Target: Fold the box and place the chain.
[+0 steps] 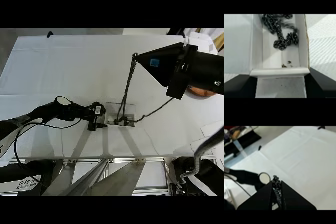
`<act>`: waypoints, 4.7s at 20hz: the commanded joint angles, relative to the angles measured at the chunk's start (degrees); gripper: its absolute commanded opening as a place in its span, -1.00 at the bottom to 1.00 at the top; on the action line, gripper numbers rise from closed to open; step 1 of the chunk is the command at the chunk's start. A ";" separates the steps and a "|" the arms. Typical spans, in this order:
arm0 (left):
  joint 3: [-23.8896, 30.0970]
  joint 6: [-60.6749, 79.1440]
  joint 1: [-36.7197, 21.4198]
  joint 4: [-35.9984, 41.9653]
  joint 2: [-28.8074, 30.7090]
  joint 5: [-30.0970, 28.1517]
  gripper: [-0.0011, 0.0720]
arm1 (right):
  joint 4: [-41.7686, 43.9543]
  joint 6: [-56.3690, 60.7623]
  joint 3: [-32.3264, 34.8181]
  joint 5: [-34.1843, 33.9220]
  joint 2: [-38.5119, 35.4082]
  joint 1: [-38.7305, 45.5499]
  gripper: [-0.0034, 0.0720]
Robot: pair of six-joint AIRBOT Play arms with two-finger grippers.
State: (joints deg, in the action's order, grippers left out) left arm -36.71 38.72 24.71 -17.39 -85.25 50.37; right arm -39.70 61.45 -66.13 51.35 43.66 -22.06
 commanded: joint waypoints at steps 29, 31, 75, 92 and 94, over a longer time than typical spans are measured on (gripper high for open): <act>-0.04 0.02 0.02 0.00 0.02 -0.02 -0.28 | -26.03 9.46 18.34 -5.29 24.92 -17.03 -0.87; -0.04 0.00 0.02 -0.02 0.02 -0.02 -0.28 | -25.86 14.86 18.34 -8.57 26.75 -17.07 -0.85; -0.04 0.00 0.02 0.00 0.02 -0.02 -0.28 | -50.71 28.68 24.11 -1.99 29.92 9.75 -0.04; -0.04 0.02 0.02 0.00 0.02 -0.02 -0.28 | -50.51 30.14 24.24 -2.05 30.42 8.96 -0.88; -0.04 0.00 0.02 0.00 0.02 -0.02 -0.28 | -50.51 30.03 24.24 -1.53 28.13 7.69 -0.88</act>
State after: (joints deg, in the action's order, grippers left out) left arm -36.71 38.72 24.71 -17.39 -85.25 50.37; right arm -90.43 91.68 -41.78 49.15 73.63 -13.28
